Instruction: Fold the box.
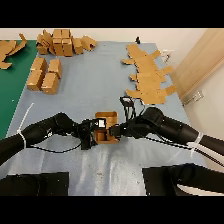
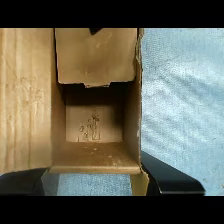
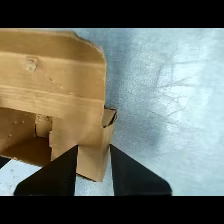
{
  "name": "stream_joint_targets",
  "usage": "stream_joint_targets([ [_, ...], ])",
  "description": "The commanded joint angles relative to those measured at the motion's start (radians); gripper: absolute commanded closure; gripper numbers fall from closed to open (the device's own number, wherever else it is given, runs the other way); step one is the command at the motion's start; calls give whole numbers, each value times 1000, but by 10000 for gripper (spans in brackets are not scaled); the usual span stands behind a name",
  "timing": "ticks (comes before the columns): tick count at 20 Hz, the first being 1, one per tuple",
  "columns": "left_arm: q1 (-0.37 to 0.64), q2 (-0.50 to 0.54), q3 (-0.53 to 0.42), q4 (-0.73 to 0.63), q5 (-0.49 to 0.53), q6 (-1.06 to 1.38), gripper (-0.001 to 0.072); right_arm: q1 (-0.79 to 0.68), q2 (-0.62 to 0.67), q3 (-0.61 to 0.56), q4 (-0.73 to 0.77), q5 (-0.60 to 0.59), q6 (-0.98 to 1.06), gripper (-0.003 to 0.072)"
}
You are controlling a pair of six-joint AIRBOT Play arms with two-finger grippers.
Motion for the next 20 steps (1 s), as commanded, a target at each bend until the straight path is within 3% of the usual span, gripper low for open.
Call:
stream_joint_targets([
  [1,1,0,1,0,0,0,196,36,-87,110,-107,-154,104,335],
  [6,1,0,1,0,0,0,196,63,-232,262,-144,-357,156,298],
  [18,1,0,1,0,0,0,196,69,-364,319,-75,-390,250,301],
  [20,1,0,1,0,0,0,196,77,-371,319,-76,-384,250,402],
])
